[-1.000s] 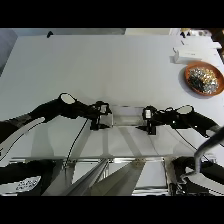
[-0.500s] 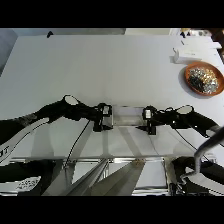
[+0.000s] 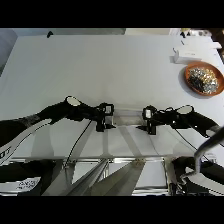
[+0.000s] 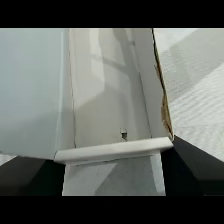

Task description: Fold the box and place the chain.

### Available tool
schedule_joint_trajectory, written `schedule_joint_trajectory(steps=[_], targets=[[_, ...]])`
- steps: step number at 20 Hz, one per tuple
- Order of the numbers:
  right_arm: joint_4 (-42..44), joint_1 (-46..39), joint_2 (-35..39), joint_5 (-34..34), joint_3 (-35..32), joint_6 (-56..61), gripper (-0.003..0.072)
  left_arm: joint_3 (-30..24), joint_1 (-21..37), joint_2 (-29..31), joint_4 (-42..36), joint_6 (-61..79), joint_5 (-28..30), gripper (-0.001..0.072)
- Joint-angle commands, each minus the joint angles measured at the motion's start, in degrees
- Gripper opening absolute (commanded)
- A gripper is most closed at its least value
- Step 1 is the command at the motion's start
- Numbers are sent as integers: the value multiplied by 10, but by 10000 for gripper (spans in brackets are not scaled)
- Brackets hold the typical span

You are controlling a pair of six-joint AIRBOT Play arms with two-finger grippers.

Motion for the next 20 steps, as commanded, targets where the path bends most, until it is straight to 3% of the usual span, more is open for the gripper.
schedule_joint_trajectory(steps=[1, 2, 20], targets=[[0, 0, 0, 1, 0, 0, 416, 0, -1, -2, -1, 0, 7, 294], [0, 0, 0, 1, 0, 0, 416, 0, -1, -2, -2, 0, 7, 252], [0, 0, 0, 1, 0, 0, 416, 0, -1, -2, -2, 0, 6, 252]])
